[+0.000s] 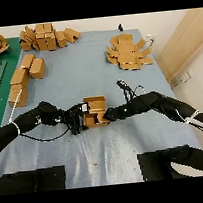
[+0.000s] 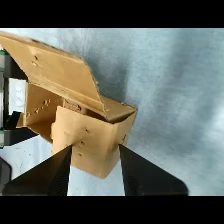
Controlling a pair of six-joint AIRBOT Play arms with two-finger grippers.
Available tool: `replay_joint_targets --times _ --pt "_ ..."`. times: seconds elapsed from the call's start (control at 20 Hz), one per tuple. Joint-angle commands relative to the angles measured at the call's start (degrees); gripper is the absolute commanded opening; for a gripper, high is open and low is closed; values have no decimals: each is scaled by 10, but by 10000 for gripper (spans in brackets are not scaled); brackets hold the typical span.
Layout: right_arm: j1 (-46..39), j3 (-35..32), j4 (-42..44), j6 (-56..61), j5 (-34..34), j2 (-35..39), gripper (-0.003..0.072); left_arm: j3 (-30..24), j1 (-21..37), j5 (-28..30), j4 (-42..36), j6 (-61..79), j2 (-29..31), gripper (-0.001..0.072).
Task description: Fold the box.
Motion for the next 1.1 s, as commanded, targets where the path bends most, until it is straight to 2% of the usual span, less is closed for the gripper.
replay_joint_targets --times 0.0,0.15,0.25,0.35,0.6,0.65,1.05 --pt "46 40 -99 103 8 -40 454 1 0 0 0 0 0 591" --pt "104 108 -271 269 -41 -79 454 1 0 0 0 0 0 591" --pt "142 155 -389 377 -114 -101 454 0 0 0 0 0 0 592" --pt "172 193 -451 441 -181 -122 454 1 0 0 0 0 0 591" --pt "198 242 -461 547 -233 -166 452 0 0 0 0 0 0 592" --pt "201 251 -460 559 -243 -176 420 0 0 0 0 0 0 591" --pt "210 298 -459 631 -267 -251 414 1 0 0 0 0 0 591"
